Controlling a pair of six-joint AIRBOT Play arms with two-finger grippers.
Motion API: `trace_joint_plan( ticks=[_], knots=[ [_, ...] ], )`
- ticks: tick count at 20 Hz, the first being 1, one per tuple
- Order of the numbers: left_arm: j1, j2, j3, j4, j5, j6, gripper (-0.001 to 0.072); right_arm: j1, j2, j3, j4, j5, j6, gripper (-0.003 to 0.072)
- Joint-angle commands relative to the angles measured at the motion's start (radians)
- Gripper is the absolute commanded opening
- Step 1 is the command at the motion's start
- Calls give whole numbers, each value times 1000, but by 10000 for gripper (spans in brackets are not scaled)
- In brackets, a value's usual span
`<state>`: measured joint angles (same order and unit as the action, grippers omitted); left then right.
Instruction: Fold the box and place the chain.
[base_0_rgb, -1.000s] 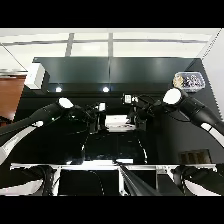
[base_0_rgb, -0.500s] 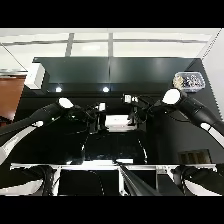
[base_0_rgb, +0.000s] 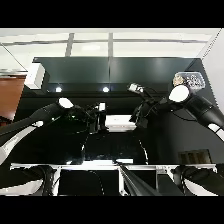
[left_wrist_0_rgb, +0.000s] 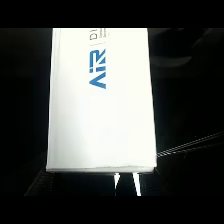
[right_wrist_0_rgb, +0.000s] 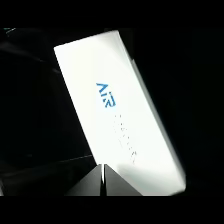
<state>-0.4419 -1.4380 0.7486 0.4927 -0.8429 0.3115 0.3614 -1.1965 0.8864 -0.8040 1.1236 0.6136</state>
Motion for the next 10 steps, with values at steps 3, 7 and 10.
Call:
trace_joint_plan(
  ticks=[3, 7, 10],
  knots=[
    [0, 0, 0, 0, 1, 0, 471, -59, 3, -104, 253, 31, 274, 16],
    [0, 0, 0, 0, 1, 0, 471, -56, -66, -171, 509, -76, 280, 16],
    [0, 0, 0, 0, 1, 0, 471, -56, -124, -171, 472, -129, 315, 17]
  ],
)
